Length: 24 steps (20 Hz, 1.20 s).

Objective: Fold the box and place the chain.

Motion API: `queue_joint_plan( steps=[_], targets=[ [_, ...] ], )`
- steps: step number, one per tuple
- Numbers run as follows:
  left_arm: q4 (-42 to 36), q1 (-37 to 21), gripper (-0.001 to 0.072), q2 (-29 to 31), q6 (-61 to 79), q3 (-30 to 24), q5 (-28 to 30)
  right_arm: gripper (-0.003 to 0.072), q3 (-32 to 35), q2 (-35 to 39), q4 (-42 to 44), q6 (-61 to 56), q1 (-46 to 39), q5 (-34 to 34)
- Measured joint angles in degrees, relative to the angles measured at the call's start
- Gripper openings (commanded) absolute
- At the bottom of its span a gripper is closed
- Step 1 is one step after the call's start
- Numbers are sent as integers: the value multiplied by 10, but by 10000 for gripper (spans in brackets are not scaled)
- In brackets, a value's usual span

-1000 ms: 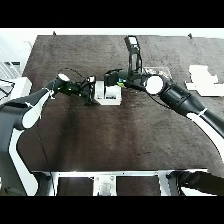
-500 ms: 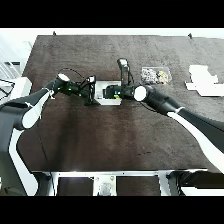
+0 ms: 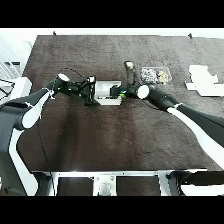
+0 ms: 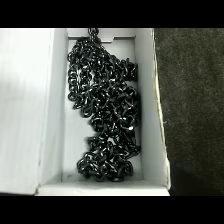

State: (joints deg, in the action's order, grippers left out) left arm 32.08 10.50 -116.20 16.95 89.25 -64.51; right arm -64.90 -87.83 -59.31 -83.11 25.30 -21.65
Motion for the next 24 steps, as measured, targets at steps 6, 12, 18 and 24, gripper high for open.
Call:
queue_joint_plan(
  steps=[6,12,18,24],
  targets=[
    [0,0,462,0,0,0,0,473,36,11,-14,-8,-145,7],
    [0,0,463,0,0,0,0,472,-17,-75,16,-16,-212,19],
    [0,0,463,0,0,0,0,360,-113,-166,94,28,-217,-9],
    [0,0,462,0,0,0,0,15,-150,-188,165,99,-212,-41]
  ],
)
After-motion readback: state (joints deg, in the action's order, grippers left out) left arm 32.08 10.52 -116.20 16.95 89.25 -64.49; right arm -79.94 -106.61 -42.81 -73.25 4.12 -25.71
